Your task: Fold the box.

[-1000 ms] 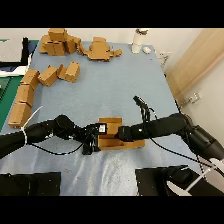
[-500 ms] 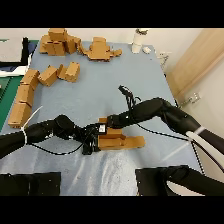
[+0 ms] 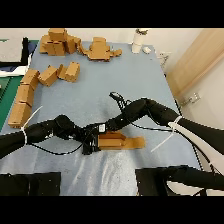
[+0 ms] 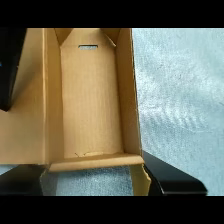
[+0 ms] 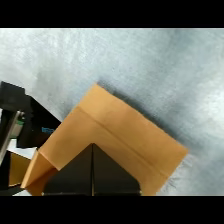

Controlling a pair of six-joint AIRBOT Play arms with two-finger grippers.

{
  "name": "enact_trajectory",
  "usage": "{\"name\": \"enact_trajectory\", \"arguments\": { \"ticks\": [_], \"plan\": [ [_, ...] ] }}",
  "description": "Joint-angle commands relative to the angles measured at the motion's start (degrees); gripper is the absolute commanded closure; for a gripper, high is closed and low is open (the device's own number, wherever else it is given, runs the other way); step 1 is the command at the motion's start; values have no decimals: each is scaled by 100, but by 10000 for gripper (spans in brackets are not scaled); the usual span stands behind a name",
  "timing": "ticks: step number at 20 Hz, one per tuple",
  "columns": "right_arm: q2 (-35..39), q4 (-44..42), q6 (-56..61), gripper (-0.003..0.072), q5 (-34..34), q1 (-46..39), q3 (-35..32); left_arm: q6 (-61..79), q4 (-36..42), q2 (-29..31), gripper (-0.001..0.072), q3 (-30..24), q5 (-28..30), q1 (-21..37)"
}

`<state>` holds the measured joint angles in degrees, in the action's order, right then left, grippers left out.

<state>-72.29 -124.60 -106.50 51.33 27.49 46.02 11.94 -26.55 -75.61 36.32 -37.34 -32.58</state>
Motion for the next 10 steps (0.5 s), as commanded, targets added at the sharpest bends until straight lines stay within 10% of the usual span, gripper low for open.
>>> {"name": "enact_trajectory", "arguments": {
  "ticks": [1, 10],
  "plan": [
    [-85, 92, -326, 680, -48, 7, 11, 9, -2, -4, 182, 4, -15, 4],
    [1397, 1738, 271, 680, 254, 2, 109, 9, -2, -4, 182, 4, -15, 4]
  ]
}}
